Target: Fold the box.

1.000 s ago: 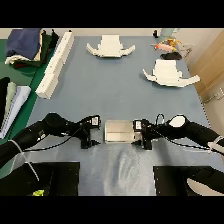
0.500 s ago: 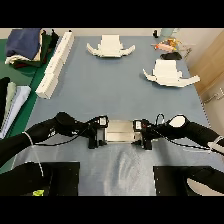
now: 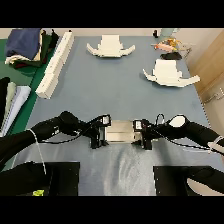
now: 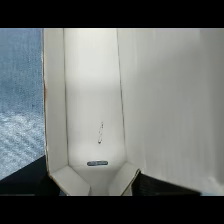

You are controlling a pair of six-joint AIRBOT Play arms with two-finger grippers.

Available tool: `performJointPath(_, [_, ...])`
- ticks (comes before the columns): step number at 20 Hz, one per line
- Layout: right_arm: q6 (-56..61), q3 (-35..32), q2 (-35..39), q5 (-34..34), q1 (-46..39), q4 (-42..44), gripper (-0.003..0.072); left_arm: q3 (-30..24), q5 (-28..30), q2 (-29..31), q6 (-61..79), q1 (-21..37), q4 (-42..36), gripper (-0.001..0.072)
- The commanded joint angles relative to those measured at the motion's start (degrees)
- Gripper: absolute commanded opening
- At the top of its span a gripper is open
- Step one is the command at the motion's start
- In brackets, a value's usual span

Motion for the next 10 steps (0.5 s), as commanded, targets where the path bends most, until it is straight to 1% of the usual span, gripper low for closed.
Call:
performJointPath(1, [0.00, 0.02, 0.04, 0.00, -0.02, 0.00, 0.0442, 0.07, 0.07, -0.13, -2.40, -0.11, 2.78, 0.0701])
performJointPath(6, [0.00, 0.02, 0.04, 0.00, -0.02, 0.00, 0.0442, 0.07, 3.80, -0.26, -1.40, -3.41, 2.69, 0.0701])
performJointPath(10, [0.00, 0.02, 0.04, 0.00, -0.02, 0.00, 0.0442, 0.09, 4.11, -0.26, -1.33, -3.63, 2.54, 0.0701])
